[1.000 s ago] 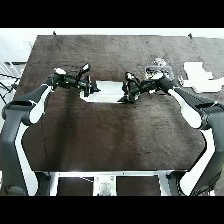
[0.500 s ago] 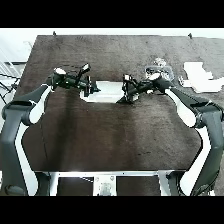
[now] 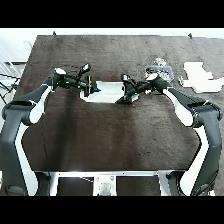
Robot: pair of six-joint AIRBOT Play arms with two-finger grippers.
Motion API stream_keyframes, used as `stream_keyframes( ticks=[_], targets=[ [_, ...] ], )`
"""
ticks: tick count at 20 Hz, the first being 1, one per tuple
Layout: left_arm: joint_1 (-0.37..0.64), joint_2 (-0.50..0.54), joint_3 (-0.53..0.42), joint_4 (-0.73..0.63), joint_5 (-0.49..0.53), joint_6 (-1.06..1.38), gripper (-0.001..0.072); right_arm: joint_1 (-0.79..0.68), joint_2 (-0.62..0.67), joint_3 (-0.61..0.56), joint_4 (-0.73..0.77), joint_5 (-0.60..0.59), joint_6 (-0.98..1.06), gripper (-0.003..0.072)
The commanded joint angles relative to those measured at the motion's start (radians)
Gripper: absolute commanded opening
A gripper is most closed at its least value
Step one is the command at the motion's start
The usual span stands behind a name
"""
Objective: Fold the box and place the chain.
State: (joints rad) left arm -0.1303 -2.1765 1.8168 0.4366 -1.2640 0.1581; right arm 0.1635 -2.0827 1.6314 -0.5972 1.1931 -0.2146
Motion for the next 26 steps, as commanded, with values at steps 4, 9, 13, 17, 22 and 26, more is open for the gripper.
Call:
stream_keyframes(
  ticks=[4, 9, 13, 17, 22, 26],
  targets=[
    [0.000, 0.000, 0.001, 0.000, 0.000, 0.000, 0.0020, -0.001, -0.005, 0.001, -0.014, -0.007, 0.005, 0.0563],
    [0.000, 0.000, 0.001, 0.000, 0.000, 0.000, 0.0021, -0.001, -0.005, 0.001, -0.013, -0.007, 0.005, 0.0552],
    [0.000, 0.000, 0.001, 0.000, 0.000, 0.000, 0.0021, -0.001, -0.005, 0.001, -0.013, -0.007, 0.005, 0.0475],
    [0.000, 0.000, 0.001, 0.000, 0.000, 0.000, 0.0021, -0.001, -0.005, 0.001, -0.013, -0.007, 0.004, 0.0506],
    [0.000, 0.000, 0.001, 0.000, 0.001, 0.000, 0.0020, -0.001, -0.005, -0.001, -0.014, -0.006, 0.005, 0.0506],
    [0.000, 0.000, 0.001, 0.000, 0.000, 0.000, 0.0020, 0.000, -0.005, -0.001, -0.013, -0.006, 0.004, 0.0506]
  ],
)
